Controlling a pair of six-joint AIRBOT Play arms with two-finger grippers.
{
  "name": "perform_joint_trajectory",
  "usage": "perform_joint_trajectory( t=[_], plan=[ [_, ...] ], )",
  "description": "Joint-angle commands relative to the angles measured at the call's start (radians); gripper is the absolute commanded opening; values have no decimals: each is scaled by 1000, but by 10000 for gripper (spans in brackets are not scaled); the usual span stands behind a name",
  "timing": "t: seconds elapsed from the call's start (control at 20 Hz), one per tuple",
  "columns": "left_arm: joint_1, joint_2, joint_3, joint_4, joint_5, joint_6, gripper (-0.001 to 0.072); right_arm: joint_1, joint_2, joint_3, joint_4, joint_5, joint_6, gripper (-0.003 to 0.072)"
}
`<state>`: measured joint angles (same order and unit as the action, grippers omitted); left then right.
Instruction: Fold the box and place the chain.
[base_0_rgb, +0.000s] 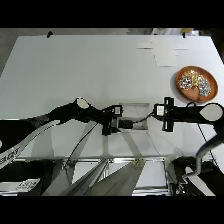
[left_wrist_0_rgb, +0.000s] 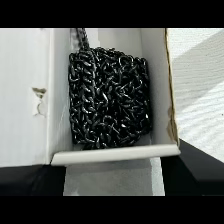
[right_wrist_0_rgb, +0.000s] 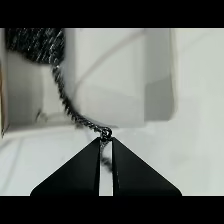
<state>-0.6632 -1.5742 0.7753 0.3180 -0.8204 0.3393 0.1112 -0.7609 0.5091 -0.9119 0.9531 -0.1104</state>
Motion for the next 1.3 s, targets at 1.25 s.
perform_joint_trajectory(
  t=[1.25],
  plan=[
    [1,0,0,0,0,0,208,0,-13,58,208,188,146,208]
  ],
)
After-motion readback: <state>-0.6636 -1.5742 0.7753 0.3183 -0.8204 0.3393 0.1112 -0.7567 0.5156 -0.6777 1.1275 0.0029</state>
